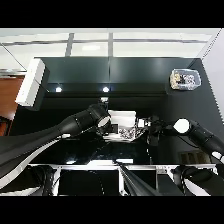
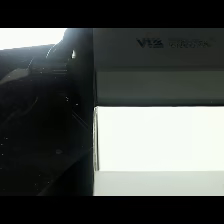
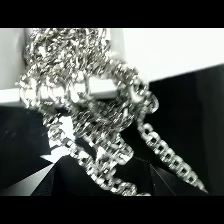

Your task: Fold the box and place the chain.

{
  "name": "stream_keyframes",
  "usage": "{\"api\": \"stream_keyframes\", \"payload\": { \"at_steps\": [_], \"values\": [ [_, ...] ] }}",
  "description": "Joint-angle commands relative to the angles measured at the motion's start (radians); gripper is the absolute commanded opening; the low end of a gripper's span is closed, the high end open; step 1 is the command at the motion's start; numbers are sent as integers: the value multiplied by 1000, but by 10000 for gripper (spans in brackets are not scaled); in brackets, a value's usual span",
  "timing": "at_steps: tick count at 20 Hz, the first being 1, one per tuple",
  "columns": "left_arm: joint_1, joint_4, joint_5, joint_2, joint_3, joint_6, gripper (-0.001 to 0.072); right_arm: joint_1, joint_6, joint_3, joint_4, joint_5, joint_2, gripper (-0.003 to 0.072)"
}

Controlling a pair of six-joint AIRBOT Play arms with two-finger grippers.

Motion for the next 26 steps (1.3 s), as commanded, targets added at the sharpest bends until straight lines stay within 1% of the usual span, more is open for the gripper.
{"api": "stream_keyframes", "payload": {
  "at_steps": [1, 5, 8, 15, 24, 25, 26],
  "values": [
    [-1, 0, 0, -1, 1, 0, 33, 1, -93, -1, 41, -39, -14, 700],
    [-1, 0, 0, -1, 1, 0, 33, 1, -133, 0, 79, -90, -14, 700],
    [-1, 0, 0, -1, 1, 0, 34, 1, -133, 0, 159, -66, -15, 700],
    [-1, 0, 0, -1, 1, 0, 33, 1, -174, 0, 253, -20, -49, 700],
    [-1, 0, 0, -1, 1, 0, 33, 1, -178, 0, 262, -22, -69, 699],
    [-1, 0, 0, -1, 1, 0, 34, 1, -178, 0, 262, -22, -69, 689],
    [-1, 0, 0, -1, 1, 0, 33, 1, -177, 0, 262, -21, -69, 538]
  ]
}}
